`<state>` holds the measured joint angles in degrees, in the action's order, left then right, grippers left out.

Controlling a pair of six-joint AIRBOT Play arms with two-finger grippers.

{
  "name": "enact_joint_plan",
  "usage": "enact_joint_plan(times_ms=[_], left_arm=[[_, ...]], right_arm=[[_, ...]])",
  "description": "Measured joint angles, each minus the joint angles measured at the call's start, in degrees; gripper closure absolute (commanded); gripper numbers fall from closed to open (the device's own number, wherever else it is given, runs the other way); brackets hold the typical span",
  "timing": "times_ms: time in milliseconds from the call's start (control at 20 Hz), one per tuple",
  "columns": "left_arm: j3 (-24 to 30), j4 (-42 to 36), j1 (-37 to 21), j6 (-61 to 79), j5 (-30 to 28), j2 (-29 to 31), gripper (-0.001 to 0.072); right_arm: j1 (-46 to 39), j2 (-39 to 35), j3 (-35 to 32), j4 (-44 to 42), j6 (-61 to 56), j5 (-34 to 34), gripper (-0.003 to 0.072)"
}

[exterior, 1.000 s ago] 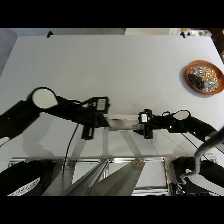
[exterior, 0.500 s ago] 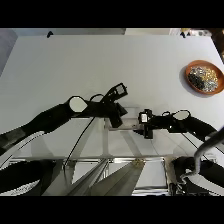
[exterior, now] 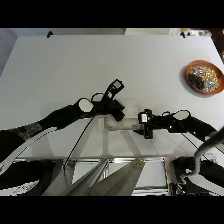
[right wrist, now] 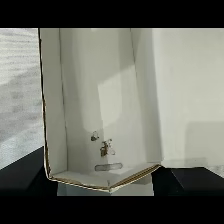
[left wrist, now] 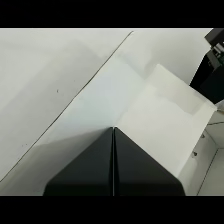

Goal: Fold the box and place the chain.

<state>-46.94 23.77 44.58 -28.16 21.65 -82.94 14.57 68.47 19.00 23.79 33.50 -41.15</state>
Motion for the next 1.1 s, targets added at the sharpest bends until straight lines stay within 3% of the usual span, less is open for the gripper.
enact_joint_plan(times_ms=[300,550,800,950,1100], left_arm=[[0.0,0.96,0.02,-0.37,3.39,1.01,0.0705],[0.02,9.01,0.02,-0.5,7.72,8.81,0.0705],[0.02,21.27,0.02,-5.31,19.82,14.91,0.0705],[0.09,29.99,-0.02,-10.56,27.21,15.17,0.0705],[0.96,35.76,-0.15,-13.75,30.97,14.16,0.0705]], right_arm=[[0.0,0.02,0.0,0.02,0.0,0.0,0.0346],[0.0,0.02,0.0,0.02,0.0,0.0,0.0346],[0.0,0.0,0.0,0.02,0.0,0.0,0.0346],[0.0,0.0,0.0,0.0,0.0,0.0,0.0346],[0.0,0.0,0.0,0.02,0.0,0.0,0.0346]])
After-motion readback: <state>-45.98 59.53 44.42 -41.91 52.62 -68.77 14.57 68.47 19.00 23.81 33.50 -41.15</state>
